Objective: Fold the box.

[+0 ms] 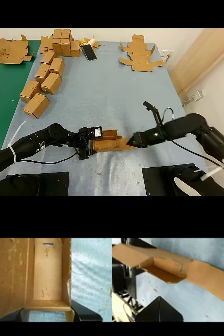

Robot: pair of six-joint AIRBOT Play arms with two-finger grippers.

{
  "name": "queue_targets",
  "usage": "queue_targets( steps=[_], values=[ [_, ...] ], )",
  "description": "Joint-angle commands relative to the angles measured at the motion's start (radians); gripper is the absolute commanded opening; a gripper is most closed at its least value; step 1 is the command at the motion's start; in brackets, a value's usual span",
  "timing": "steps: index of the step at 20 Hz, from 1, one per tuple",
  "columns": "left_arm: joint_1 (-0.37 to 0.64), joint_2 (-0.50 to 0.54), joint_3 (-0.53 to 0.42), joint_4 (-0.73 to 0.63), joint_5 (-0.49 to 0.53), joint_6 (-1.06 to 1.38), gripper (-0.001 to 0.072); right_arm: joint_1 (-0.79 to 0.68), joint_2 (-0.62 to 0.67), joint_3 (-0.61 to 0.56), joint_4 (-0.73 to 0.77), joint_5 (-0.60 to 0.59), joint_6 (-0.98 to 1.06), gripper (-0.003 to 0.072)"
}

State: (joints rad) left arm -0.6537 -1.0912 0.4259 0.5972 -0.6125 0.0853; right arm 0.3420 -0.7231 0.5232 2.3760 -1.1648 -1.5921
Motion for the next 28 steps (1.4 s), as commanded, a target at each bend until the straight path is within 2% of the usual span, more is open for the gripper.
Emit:
queue_targets(
  steps=[1, 3, 7, 11, 15, 22, 28],
  values=[
    [0.000, 0.000, 0.001, 0.001, 0.002, 0.000, 0.0472, 0.007, -0.187, 0.034, 0.247, 0.081, -0.169, 0.0002],
    [0.000, 0.000, 0.001, 0.001, 0.000, 0.000, 0.0472, 0.007, -0.321, 0.105, 0.321, 0.077, -0.277, 0.0001],
    [0.000, 0.000, 0.001, 0.001, 0.001, 0.000, 0.0472, 0.007, -0.465, 0.232, 0.330, 0.085, -0.380, 0.0001],
    [0.000, 0.000, 0.001, 0.001, 0.001, 0.000, 0.0472, 0.007, -0.565, 0.257, 0.305, 0.163, -0.437, 0.0001],
    [0.000, 0.000, 0.001, 0.001, 0.001, 0.000, 0.0471, 0.007, -0.620, 0.256, 0.225, 0.243, -0.462, 0.0001],
    [0.000, 0.000, 0.001, 0.001, 0.001, 0.000, 0.0472, 0.007, -0.678, 0.252, 0.205, 0.249, -0.477, 0.0001],
    [0.000, 0.000, 0.001, 0.001, 0.001, 0.000, 0.0472, 0.010, -0.686, 0.200, 0.206, 0.248, -0.478, 0.0001]
  ],
)
